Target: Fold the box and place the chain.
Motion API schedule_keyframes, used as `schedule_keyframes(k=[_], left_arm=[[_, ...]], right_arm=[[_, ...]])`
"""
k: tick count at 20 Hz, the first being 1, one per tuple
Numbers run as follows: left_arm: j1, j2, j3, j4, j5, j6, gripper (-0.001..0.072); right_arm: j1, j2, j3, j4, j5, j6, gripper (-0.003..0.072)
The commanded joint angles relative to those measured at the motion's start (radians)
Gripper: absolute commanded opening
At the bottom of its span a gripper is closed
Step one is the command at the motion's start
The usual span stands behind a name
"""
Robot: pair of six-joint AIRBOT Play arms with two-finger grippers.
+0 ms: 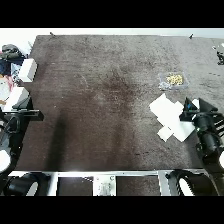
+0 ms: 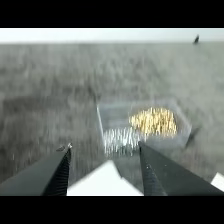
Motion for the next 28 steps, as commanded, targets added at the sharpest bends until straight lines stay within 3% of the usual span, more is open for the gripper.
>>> schedule_keyframes(k=[1, 4, 7, 9, 14, 18, 20, 25, 28], left_arm=[[-0.001, 0.001, 0.0, 0.0, 0.0, 0.0, 0.0014], [-0.001, 0.001, 0.0, 0.0, 0.0, 0.0, 0.0014], [-0.001, 0.001, 0.0, 0.0, 0.0, 0.0, 0.0014], [-0.001, 0.001, 0.0, 0.0, 0.0, 0.0, 0.0014], [-0.001, 0.001, 0.0, 0.0, 0.0, 0.0, 0.0014], [-0.001, 0.001, 0.0, 0.0, 0.0, 0.0, 0.0014], [-0.001, 0.001, 0.0, 0.0, 0.0, 0.0, 0.0014], [-0.001, 0.001, 0.0, 0.0, 0.0, 0.0, 0.0013], [-0.001, 0.001, 0.0, 0.0, 0.0, 0.0, 0.0014]], right_arm=[[-0.021, -0.137, 0.161, 0.0, -0.011, -0.02, 0.0489], [-0.111, -0.368, 0.344, 0.019, 0.042, -0.019, 0.0489], [-0.31, -0.621, 0.516, 0.005, 0.368, 0.039, 0.0489], [-0.471, -0.766, 0.618, -0.176, 0.647, 0.219, 0.0489], [-0.72, -1.107, 0.958, -0.767, 1.066, 0.619, 0.0488], [-0.789, -1.423, 1.345, -1.009, 1.519, 0.686, 0.0487], [-0.794, -1.568, 1.545, -1.105, 1.682, 0.708, 0.0473], [-0.79, -1.706, 1.702, -1.152, 1.659, 0.645, 0.0468], [-0.789, -1.773, 1.721, -1.137, 1.681, 0.569, 0.0468]])
